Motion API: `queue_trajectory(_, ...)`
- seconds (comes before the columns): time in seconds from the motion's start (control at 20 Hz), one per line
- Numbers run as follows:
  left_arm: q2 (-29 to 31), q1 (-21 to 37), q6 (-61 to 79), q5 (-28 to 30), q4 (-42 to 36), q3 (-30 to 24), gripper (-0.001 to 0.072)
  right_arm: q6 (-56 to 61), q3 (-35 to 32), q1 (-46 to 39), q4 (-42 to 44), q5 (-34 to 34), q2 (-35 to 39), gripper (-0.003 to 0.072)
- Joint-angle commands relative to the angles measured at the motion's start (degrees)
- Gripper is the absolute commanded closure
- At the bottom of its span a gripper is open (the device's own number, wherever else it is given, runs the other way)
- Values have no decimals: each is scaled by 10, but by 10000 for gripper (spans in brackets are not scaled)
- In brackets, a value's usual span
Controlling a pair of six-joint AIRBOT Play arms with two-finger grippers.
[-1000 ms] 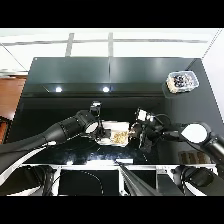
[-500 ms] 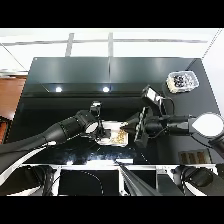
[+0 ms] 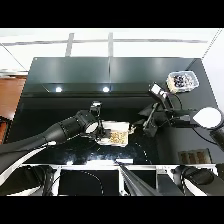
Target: Fold the box and place the chain.
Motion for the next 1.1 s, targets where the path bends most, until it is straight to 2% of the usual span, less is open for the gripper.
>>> queue_trajectory(0.0, 0, 0, 0, 0, 0, 0, 674, -4, -65, -25, -84, -47, -2, 65)
queue_trajectory(0.2, 0, 0, 0, 0, 0, 0, 674, -100, -156, 26, -83, -143, -16, 65)
queue_trajectory(0.35, 0, 0, 0, 0, 0, 0, 674, -184, -163, 70, -82, -209, -37, 65)
queue_trajectory(0.45, 0, 0, 0, 0, 0, 0, 674, -217, -156, 82, -40, -236, -61, 66)
queue_trajectory(0.6, 0, 0, 0, 0, 0, 0, 674, -311, -150, 82, 15, -227, -97, 68)
queue_trajectory(0.85, 0, 0, 0, 0, 0, 0, 674, -355, -148, 82, 32, -227, -119, 75)
queue_trajectory(1.05, 0, 0, 0, 0, 0, 0, 675, -364, -148, 82, 37, -261, -128, 75)
